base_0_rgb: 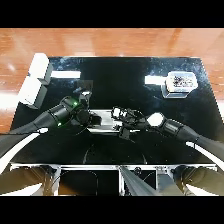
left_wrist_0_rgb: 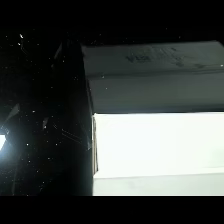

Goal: Fold the box and place the chain.

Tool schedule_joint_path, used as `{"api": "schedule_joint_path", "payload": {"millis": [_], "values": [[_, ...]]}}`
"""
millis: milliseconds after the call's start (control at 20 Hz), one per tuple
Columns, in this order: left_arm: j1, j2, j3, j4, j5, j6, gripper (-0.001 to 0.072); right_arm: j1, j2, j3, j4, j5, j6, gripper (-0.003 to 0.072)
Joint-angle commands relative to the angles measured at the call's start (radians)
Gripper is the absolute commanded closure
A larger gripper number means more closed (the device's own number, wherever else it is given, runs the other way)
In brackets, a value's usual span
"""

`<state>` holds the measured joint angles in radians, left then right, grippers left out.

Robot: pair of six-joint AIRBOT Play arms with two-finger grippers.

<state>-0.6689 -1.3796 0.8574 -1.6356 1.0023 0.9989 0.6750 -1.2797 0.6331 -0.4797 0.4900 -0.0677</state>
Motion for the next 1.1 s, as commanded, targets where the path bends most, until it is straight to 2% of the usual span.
{"api": "schedule_joint_path", "payload": {"millis": [0, 300, 400, 500, 550, 600, 650, 900, 950, 1000, 1050], "values": [[0.0, 0.0, 0.0, 0.0, 0.0, 0.0, 0.0687, 0.0, -0.001, 0.0, 0.0, 0.003, 0.001, 0.0266], [0.0, 0.0, 0.0, 0.0, 0.0, 0.0, 0.0687, 0.0, -0.001, 0.0, -0.001, 0.004, 0.001, 0.0263], [0.0, 0.0, 0.0, 0.0, 0.0, 0.0, 0.0687, 0.0, -0.001, 0.0, -0.001, 0.003, 0.001, 0.0433], [0.0, 0.0, 0.0, 0.0, 0.0, 0.0, 0.0687, 0.0, -0.001, 0.0, -0.001, 0.003, 0.001, 0.0434], [0.0, 0.0, 0.0, 0.0, 0.0, 0.0, 0.0687, 0.0, -0.001, 0.0, -0.001, 0.003, 0.001, 0.0384], [0.0, 0.0, 0.0, 0.0, 0.0, 0.0, 0.0687, 0.0, -0.001, 0.0, -0.001, 0.003, 0.001, 0.0295], [0.0, 0.0, 0.0, 0.0, 0.0, 0.0, 0.0687, 0.0, -0.001, 0.0, -0.001, 0.003, 0.002, 0.0293], [0.0, 0.0, 0.0, -0.004, 0.0, 0.0, 0.0687, 0.0, -0.001, 0.0, -0.001, 0.003, 0.001, 0.0311], [0.0, 0.0, 0.0, -0.005, 0.0, 0.0, 0.0687, 0.0, -0.001, 0.0, -0.003, 0.003, 0.001, 0.0346], [0.0, 0.0, 0.0, -0.004, 0.0, 0.0, 0.0686, 0.0, -0.001, 0.0, -0.003, 0.003, 0.002, 0.0461], [0.0, 0.0, 0.0, -0.005, 0.0, 0.0, 0.0687, 0.0, -0.001, 0.0, -0.003, 0.003, 0.002, 0.0428]]}}
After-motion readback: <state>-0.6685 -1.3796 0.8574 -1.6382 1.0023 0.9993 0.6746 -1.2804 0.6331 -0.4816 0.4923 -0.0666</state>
